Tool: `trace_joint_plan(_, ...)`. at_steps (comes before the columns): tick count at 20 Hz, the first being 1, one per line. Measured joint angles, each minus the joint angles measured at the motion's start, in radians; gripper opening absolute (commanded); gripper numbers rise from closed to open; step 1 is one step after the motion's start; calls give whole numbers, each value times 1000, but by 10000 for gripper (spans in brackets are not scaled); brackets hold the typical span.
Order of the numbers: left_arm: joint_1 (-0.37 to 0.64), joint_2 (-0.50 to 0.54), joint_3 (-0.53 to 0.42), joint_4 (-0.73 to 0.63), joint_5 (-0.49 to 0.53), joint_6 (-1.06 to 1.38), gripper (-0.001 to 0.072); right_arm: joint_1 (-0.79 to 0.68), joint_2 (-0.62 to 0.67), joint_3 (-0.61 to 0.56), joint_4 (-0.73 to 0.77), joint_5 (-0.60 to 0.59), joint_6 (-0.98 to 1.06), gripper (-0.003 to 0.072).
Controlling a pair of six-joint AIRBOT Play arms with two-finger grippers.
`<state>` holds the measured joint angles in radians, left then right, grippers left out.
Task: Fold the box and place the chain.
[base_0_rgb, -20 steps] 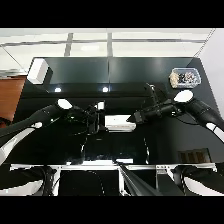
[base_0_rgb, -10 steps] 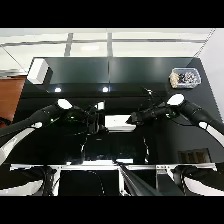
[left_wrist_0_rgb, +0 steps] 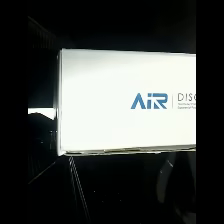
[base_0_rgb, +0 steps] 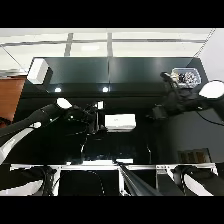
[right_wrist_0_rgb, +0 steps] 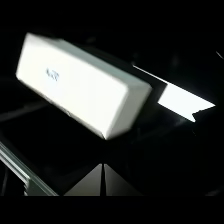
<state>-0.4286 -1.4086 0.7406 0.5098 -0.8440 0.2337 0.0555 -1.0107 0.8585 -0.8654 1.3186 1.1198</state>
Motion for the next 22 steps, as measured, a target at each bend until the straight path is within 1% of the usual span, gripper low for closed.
trace_joint_plan(2, 2, 40, 6, 50, -6, -54, 720, -73, 79, 4, -87, 59, 27, 16)
trace_joint_plan(4, 2, 92, 14, 105, -42, -124, 720, -148, 148, -6, -151, 107, 40, 16)
trace_joint_plan(5, -3, 116, 19, 125, -61, -147, 720, -183, 177, -16, -169, 114, 46, 16)
trace_joint_plan(7, -35, 143, 42, 149, -65, -172, 718, -241, 220, -50, -190, 118, 60, 16)
trace_joint_plan(9, -88, 138, 86, 164, -38, -211, 718, -274, 245, -91, -182, 111, 67, 16)
trace_joint_plan(10, -119, 122, 119, 166, -10, -239, 718, -283, 252, -109, -177, 101, 68, 16)
trace_joint_plan(13, -192, 43, 229, 174, 25, -330, 718, -299, 263, -150, -163, 76, 74, 16)
trace_joint_plan(16, -230, -51, 329, 179, 33, -432, 717, -306, 268, -165, -160, 50, 74, 17)
trace_joint_plan(18, -240, -96, 367, 180, 22, -479, 717, -307, 269, -170, -158, 36, 72, 16)
trace_joint_plan(22, -249, -151, 397, 187, -9, -529, 717, -308, 269, -174, -156, 14, 58, 16)
